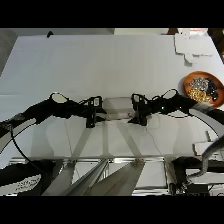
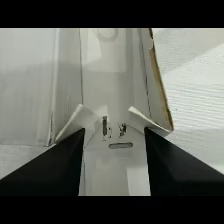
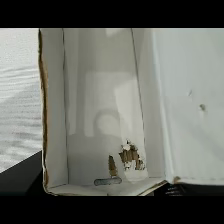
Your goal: Fold the box and place the chain.
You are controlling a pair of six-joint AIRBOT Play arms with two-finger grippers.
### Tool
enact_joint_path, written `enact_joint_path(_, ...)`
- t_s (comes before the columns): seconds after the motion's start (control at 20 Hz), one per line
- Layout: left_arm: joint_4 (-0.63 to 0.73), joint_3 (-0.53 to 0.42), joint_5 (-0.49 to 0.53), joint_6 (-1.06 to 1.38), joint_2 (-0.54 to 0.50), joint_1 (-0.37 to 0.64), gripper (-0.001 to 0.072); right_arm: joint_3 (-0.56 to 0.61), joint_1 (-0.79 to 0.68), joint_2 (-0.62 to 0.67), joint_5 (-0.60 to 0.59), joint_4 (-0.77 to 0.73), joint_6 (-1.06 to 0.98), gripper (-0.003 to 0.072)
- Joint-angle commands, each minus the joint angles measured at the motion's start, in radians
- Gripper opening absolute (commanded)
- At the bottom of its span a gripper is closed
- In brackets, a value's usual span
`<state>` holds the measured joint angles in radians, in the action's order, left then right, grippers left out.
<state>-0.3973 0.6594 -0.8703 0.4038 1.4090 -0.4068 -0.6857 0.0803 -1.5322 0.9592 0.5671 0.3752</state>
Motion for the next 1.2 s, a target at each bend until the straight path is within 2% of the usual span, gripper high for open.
enact_joint_path(0.0, 0.005, 0.0, 0.006, -0.003, 0.008, 0.0, 0.0451, -0.001, 0.0, 0.001, -0.006, -0.002, 0.0, 0.0459)
enact_joint_path(0.1, 0.005, 0.0, 0.006, -0.004, 0.008, 0.0, 0.0449, -0.001, 0.0, 0.001, -0.006, -0.002, 0.0, 0.0459)
enact_joint_path(0.15, 0.005, 0.0, 0.006, -0.004, 0.008, 0.0, 0.0405, -0.001, 0.0, 0.001, -0.006, -0.002, 0.0, 0.0459)
enact_joint_path(0.2, 0.005, 0.0, 0.006, -0.004, 0.008, 0.0, 0.0309, -0.001, 0.0, 0.001, -0.006, -0.002, 0.0, 0.0459)
enact_joint_path(0.3, 0.005, 0.0, 0.003, -0.004, 0.007, 0.0, 0.0042, -0.001, 0.0, 0.001, -0.006, -0.002, 0.0, 0.0459)
enact_joint_path(0.35, 0.005, 0.0, 0.001, -0.004, 0.004, 0.0, 0.0006, -0.001, 0.0, 0.001, -0.006, -0.002, 0.0, 0.0459)
enact_joint_path(0.6, 0.0, 0.0, 0.002, -0.009, -0.102, 0.042, 0.0006, -0.001, 0.0, 0.001, -0.006, -0.002, 0.0, 0.0459)
enact_joint_path(0.85, -0.038, 0.0, 0.002, -0.199, -0.327, 0.181, 0.0005, -0.001, 0.0, 0.001, -0.006, -0.002, 0.0, 0.0459)
enact_joint_path(1.0, -0.14, 0.0, -0.002, -0.628, -0.431, 0.277, 0.0005, -0.001, 0.0, 0.001, -0.006, -0.002, 0.0, 0.0459)
enact_joint_path(1.15, -0.378, 0.0, -0.051, -1.118, -0.444, 0.338, 0.0004, -0.001, 0.0, 0.001, -0.006, -0.002, 0.0, 0.0459)
